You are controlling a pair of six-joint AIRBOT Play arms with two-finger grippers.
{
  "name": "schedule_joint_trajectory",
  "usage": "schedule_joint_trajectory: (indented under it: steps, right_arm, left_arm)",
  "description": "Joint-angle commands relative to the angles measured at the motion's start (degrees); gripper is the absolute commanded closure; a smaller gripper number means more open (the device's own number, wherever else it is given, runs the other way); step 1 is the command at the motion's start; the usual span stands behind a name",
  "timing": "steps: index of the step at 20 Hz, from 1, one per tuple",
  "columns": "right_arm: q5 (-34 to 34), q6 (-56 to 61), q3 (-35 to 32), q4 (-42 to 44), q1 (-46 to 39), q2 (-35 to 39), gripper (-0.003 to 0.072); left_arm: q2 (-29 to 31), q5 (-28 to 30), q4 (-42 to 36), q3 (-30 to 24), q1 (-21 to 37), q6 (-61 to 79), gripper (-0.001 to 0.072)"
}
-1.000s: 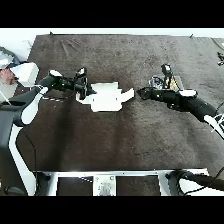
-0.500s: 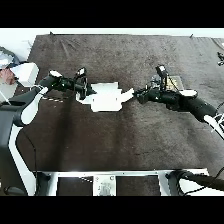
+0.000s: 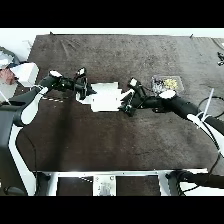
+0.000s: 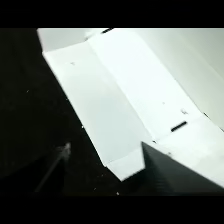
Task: Fold the box and place the chain.
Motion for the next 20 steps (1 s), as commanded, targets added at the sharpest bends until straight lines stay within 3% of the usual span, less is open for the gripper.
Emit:
schedule_joint_trajectory:
  steps: [1, 8, 20]
  right_arm:
    - [-0.55, -0.87, 3.85, -9.73, 2.95, -2.47, 0.0057]
    - [-0.7, 3.85, 8.13, -26.27, 7.1, -6.99, 0.0057]
    - [-15.65, 3.65, 8.46, -26.49, 8.72, -8.41, 0.0058]
  left_arm:
    - [-0.04, 0.07, -0.04, -0.02, 0.02, 0.04, 0.0698]
    - [-0.04, 0.07, -0.04, -0.02, 0.02, 0.02, 0.0698]
    - [-0.04, 0.09, -0.04, -0.02, 0.02, 0.04, 0.0698]
